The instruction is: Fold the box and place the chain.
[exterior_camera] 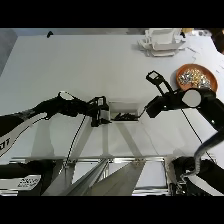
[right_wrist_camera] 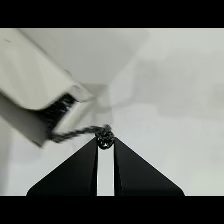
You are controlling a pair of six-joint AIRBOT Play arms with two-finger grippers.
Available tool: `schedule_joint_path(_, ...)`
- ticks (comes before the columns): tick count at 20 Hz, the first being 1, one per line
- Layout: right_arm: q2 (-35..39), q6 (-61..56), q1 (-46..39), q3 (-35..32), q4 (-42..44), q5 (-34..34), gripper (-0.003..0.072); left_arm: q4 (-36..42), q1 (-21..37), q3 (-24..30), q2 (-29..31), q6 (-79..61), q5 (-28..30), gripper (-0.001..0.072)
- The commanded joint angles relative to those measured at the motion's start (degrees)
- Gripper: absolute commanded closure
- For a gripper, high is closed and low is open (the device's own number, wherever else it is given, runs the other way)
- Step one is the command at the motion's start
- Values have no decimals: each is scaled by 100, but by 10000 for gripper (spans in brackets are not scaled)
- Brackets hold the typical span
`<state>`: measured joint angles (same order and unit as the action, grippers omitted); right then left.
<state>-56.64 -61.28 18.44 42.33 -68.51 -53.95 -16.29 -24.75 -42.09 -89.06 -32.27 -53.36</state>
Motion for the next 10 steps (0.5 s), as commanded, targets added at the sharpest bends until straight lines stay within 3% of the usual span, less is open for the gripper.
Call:
schedule_joint_path(1, 389, 363, 2, 4, 1414, -127, 664, 0, 2, 0, 4, -4, 0, 568)
schedule_joint_path(6, 385, 1449, 326, 4, 3272, 380, 664, 0, 2, 0, 4, -2, 0, 568)
schedule_joint_path(10, 131, 1687, 874, 4, 3462, 767, 663, 0, 2, 0, 4, -2, 0, 568)
